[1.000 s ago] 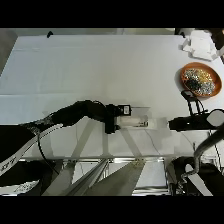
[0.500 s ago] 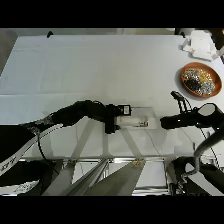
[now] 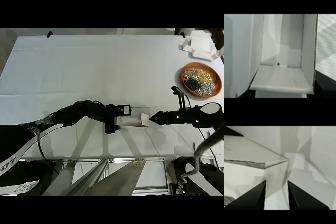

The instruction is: Fold the box and place the chain.

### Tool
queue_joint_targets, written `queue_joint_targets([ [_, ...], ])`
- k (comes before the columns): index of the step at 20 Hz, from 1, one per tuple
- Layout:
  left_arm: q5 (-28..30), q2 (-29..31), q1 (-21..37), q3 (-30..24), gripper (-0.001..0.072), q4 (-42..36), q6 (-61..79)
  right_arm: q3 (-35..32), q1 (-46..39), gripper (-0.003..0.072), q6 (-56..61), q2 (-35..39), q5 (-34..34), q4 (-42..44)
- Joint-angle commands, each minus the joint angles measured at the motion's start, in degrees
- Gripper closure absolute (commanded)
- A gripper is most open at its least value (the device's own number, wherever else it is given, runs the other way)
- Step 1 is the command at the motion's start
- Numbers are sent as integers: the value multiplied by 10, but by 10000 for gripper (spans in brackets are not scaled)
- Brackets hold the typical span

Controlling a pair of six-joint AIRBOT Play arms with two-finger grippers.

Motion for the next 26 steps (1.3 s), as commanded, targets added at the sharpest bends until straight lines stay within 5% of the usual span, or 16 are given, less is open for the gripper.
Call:
queue_joint_targets([
  [1,0,0,0,0,374,0,0,0,0,390,-11,24,28,37],
  [6,0,0,0,0,374,0,0,0,5,383,-10,23,36,24],
  [9,0,0,0,0,374,0,0,0,53,83,4,23,16,18],
  [12,0,0,0,0,374,0,0,1,113,82,111,24,-67,-41],
  [26,0,0,0,0,374,0,0,63,357,108,570,-2,-151,-311],
])
